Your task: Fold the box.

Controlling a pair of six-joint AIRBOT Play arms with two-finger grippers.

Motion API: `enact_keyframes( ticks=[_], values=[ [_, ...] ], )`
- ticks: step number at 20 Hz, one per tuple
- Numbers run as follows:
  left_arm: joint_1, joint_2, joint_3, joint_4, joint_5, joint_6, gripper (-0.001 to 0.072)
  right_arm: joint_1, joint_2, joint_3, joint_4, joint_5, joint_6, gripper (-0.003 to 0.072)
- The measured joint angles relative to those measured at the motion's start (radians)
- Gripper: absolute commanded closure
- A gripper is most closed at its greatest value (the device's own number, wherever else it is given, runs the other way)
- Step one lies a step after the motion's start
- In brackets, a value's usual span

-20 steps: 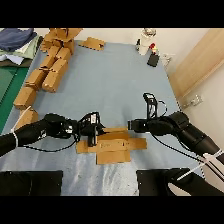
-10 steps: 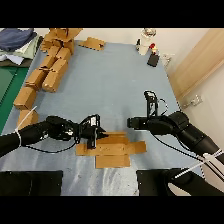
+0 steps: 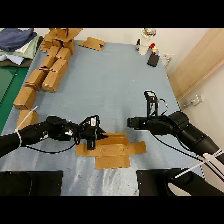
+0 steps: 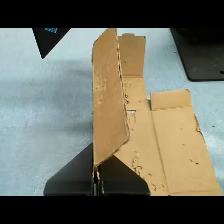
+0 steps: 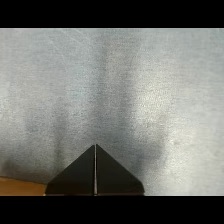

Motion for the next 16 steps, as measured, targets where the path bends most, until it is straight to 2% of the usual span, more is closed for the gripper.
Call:
enact_keyframes(
  ticks=[12,14,16],
  values=[
    [0.000,0.004,0.000,0.073,-0.035,-0.089,0.0697,0.000,0.001,0.000,-0.008,0.000,0.000,0.0682],
    [0.000,0.004,0.000,0.075,-0.035,-0.093,0.0697,0.013,0.017,0.003,-0.011,-0.035,-0.003,0.0682],
    [0.000,0.004,0.000,0.075,-0.036,-0.094,0.0697,0.056,0.060,0.016,-0.026,-0.122,-0.017,0.0682]
  ],
)
